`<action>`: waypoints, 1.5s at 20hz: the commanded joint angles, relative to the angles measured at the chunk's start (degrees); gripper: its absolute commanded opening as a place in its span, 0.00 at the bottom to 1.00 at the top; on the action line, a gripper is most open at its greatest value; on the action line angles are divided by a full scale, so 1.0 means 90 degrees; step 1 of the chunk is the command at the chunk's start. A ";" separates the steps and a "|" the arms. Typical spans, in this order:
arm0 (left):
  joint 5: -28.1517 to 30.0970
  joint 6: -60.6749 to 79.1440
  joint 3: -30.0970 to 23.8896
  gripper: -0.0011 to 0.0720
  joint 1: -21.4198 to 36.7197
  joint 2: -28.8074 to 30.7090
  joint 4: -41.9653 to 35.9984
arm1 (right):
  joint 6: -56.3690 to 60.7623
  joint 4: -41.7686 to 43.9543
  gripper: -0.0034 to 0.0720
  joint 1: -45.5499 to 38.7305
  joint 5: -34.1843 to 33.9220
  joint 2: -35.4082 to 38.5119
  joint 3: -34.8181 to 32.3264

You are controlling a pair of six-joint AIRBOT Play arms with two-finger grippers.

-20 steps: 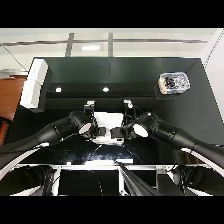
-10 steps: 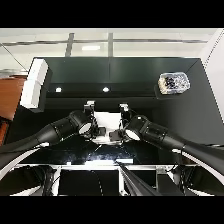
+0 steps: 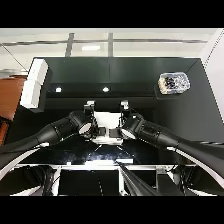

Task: Fold the box and place the chain.

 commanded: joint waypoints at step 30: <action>-0.0005 0.0007 0.0005 0.05 0.0005 0.0000 0.0017 | 0.0143 -0.0141 0.47 0.0000 0.0393 -0.0294 0.0466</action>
